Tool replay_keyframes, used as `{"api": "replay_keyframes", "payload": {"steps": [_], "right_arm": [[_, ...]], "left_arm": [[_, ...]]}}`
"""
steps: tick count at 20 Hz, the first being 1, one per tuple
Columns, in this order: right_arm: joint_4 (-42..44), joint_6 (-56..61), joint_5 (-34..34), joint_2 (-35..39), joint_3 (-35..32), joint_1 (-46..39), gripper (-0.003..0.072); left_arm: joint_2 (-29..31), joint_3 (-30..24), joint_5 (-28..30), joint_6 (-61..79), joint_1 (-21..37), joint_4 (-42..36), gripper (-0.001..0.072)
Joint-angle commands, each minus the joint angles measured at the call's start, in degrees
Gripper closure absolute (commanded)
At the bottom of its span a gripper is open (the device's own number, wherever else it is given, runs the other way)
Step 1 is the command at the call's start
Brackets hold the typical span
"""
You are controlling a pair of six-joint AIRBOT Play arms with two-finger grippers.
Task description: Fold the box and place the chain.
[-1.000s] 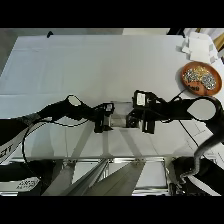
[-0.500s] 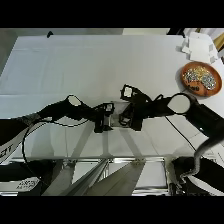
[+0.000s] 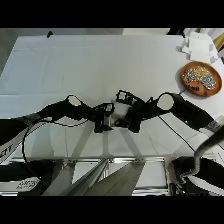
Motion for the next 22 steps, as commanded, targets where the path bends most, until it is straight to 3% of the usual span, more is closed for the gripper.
{"api": "replay_keyframes", "payload": {"steps": [1, 4, 7, 9, 11, 18, 22], "right_arm": [[-0.72, 2.12, 1.84, 1.95, 0.02, -0.85, 0.0491], [-3.76, 6.99, 4.07, 10.54, 0.13, -5.81, 0.0492], [-13.92, 13.92, 7.74, 18.78, 0.11, -13.33, 0.0497], [-21.18, 20.15, 9.42, 19.91, 0.09, -18.93, 0.0648], [-24.44, 25.75, 8.13, 18.10, 0.02, -23.17, 0.0645], [-30.42, 39.01, 3.30, 1.68, 0.02, -24.65, 0.0379], [-30.75, 41.81, 1.64, -1.64, 0.02, -24.65, 0.0366]], "left_arm": [[0.02, -0.02, 0.00, 0.00, 0.04, 0.02, 0.0394], [0.02, -0.02, 0.00, 0.00, 0.04, 0.02, 0.0394], [0.02, -0.02, 0.00, 0.00, 0.04, 0.02, 0.0394], [0.02, -0.02, 0.00, 0.00, 0.04, 0.02, 0.0394], [0.02, -0.02, 0.02, 0.02, 0.04, 0.02, 0.0394], [0.02, -0.02, 0.00, 0.02, 0.04, 0.02, 0.0394], [0.02, -0.02, 0.00, 0.02, 0.04, 0.02, 0.0394]]}}
